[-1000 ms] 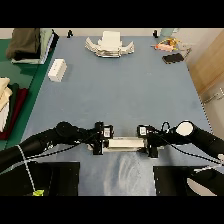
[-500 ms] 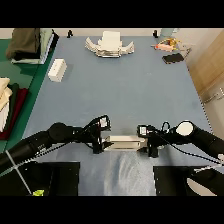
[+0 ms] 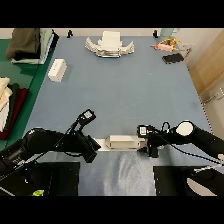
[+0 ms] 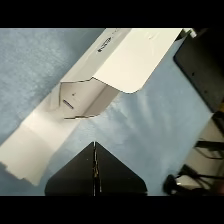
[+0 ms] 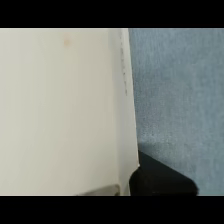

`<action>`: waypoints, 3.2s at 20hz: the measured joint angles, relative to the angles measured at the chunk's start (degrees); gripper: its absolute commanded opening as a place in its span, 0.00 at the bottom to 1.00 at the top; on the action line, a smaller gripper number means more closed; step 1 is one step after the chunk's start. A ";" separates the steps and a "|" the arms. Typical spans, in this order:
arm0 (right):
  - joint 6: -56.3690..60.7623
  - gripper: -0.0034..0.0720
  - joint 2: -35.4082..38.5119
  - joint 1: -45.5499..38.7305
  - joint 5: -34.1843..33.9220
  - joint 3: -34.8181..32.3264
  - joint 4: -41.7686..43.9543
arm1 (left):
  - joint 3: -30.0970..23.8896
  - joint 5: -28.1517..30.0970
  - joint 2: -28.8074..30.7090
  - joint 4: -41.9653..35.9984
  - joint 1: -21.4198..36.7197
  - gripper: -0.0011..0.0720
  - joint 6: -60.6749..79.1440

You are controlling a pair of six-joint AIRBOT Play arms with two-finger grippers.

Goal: Fold the box.

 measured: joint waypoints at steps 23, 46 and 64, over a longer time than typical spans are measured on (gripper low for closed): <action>0.00 0.75 0.00 0.00 -0.02 0.00 0.00 | 17.05 10.43 -36.96 -14.69 2.97 0.03 -17.68; -0.02 0.75 0.00 0.00 -0.04 0.00 0.00 | 21.18 -12.37 -19.52 0.44 9.51 0.03 -0.90; -0.02 0.75 0.00 0.00 -0.02 0.00 0.00 | 5.31 1.90 -19.15 0.44 7.26 0.73 48.19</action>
